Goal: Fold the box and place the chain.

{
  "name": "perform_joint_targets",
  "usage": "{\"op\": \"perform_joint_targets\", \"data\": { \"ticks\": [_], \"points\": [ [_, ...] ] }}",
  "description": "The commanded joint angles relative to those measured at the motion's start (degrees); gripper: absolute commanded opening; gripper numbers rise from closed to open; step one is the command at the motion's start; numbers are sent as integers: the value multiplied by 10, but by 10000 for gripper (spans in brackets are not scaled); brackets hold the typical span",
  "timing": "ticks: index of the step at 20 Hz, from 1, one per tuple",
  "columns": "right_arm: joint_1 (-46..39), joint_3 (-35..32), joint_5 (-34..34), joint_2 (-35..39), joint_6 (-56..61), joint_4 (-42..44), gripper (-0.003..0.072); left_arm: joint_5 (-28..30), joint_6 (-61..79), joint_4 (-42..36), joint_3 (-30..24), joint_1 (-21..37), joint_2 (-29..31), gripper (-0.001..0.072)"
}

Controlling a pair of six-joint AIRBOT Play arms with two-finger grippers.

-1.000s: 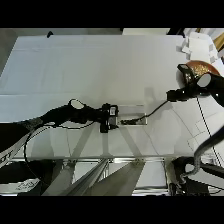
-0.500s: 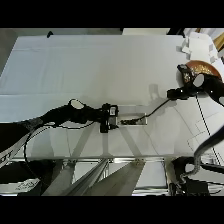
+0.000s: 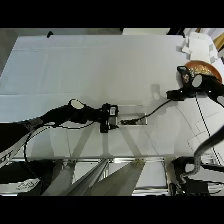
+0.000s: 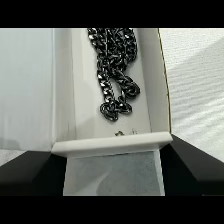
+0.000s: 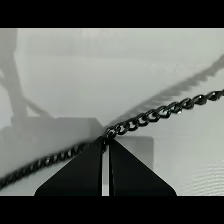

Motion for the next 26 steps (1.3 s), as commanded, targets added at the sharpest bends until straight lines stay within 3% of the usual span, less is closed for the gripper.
{"op": "perform_joint_targets", "data": {
  "ticks": [1,7,13,19,26],
  "points": [
    [0,1,7,39,0,-1,16,0,0,0,1,0,0,73],
    [13,1,78,228,-7,47,16,0,0,0,0,0,0,73],
    [122,1,178,364,-6,71,16,0,0,0,0,0,0,73],
    [281,1,187,384,31,82,16,0,0,0,0,0,0,73],
    [407,1,119,367,57,83,16,0,0,0,0,0,0,73]
  ]
}}
